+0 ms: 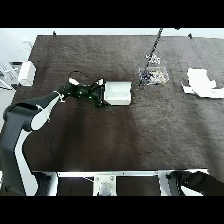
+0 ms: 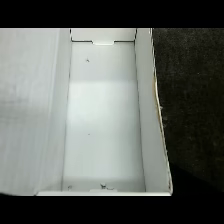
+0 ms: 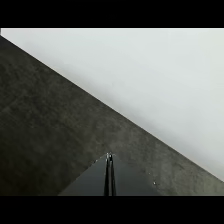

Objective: Fold the box and place the chain.

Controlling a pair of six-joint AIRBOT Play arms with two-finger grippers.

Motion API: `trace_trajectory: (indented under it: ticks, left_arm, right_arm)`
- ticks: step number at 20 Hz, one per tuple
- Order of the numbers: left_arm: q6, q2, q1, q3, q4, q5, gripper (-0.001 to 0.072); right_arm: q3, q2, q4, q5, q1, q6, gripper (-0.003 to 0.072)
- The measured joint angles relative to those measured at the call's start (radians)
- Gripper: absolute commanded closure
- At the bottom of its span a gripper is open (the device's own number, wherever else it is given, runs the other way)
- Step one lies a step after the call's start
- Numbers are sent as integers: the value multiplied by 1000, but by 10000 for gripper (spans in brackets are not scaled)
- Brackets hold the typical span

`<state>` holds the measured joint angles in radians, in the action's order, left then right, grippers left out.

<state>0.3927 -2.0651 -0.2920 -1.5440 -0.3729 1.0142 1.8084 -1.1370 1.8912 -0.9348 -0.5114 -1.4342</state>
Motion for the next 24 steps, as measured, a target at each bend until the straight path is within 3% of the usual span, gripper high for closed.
trace_trajectory:
  ticks: [13, 24]
  left_arm:
    - [0, 0, 0, 0, 0, 0, 421]
    - [0, 0, 0, 0, 0, 0, 421]
  right_arm:
    - [-21, -45, -86, 41, -30, 5, 672]
    - [-288, -80, -221, 63, -30, -42, 673]
